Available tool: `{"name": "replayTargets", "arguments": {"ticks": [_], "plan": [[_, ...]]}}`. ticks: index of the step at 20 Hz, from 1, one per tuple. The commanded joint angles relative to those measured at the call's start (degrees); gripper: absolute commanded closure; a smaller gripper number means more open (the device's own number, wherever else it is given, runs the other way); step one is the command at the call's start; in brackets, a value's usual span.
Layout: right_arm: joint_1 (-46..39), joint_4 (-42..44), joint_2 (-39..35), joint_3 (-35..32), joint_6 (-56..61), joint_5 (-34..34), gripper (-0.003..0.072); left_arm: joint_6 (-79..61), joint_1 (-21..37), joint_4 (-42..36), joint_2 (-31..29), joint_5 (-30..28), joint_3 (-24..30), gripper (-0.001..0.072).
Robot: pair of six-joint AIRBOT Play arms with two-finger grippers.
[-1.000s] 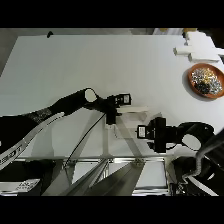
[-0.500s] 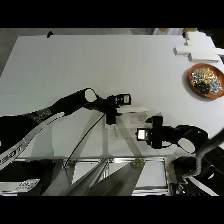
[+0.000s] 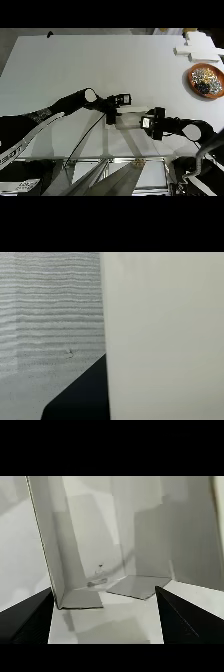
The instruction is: Fold the box and place the chain.
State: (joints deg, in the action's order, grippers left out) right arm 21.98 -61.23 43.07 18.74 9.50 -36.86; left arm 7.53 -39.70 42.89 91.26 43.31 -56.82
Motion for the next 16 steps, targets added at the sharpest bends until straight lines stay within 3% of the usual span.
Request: {"name": "replayTargets", "arguments": {"ticks": [1, 7, 10, 16], "plan": [[-4.74, 10.14, 0.87, 0.37, -10.08, -0.24, -0.0003, -0.02, -0.02, 0.02, 0.02, -0.02, 0.02, 0.0697], [-10.19, 16.37, 1.6, 0.37, -14.69, -2.38, -0.0002, -0.02, -0.02, 0.02, 0.02, 0.0, 0.02, 0.0697], [-10.21, 20.5, 5.86, 0.37, -21.81, -5.62, -0.0001, -0.02, -0.02, 0.02, 0.02, 0.0, 0.02, 0.0697], [-15.61, 22.88, 12.24, 1.29, -22.32, -7.58, -0.0001, -0.02, -0.02, 0.02, 0.02, 0.0, 0.02, 0.0697]]}}
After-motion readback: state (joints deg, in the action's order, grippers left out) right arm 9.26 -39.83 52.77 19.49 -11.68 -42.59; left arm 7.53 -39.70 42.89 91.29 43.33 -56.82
